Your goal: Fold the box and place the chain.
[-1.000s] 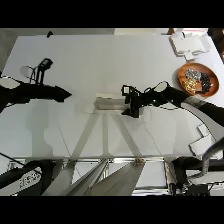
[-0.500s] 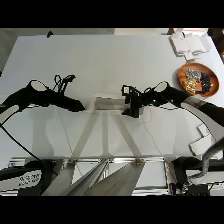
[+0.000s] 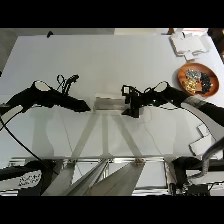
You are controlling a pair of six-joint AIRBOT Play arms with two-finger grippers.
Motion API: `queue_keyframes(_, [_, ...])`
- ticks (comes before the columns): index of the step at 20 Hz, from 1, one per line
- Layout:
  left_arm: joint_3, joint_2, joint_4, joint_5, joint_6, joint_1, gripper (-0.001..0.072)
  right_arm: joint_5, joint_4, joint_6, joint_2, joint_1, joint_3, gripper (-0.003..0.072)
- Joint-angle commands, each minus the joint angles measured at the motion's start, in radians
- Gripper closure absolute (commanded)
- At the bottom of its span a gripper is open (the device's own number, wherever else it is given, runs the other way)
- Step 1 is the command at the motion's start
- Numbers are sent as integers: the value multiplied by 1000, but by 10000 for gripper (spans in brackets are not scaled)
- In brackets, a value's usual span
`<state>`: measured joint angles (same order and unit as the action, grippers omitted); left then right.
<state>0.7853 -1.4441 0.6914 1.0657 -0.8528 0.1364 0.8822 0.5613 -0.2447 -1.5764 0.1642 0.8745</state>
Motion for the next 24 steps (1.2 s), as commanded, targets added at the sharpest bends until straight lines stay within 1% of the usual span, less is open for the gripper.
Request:
queue_keyframes(1, [0, 14, 78, 1, -3, -14, 701, 0, 0, 0, -1, 0, 0, 282])
queue_keyframes(4, [0, 40, 174, -9, -56, -56, 701, 0, 0, 0, -1, 0, 0, 282])
queue_keyframes(7, [0, 42, 211, -21, -76, -74, 701, 0, 0, 0, -1, 0, 0, 282])
queue_keyframes(12, [-1, 19, 195, -10, -76, -37, 704, 0, 0, 0, -1, 0, 0, 282])
queue_keyframes(17, [-1, 18, 87, 20, -67, -19, 705, 0, 0, 0, -1, 0, 0, 282])
queue_keyframes(24, [0, 38, 76, 38, -66, -24, 705, 0, 0, 0, -1, 0, 0, 282])
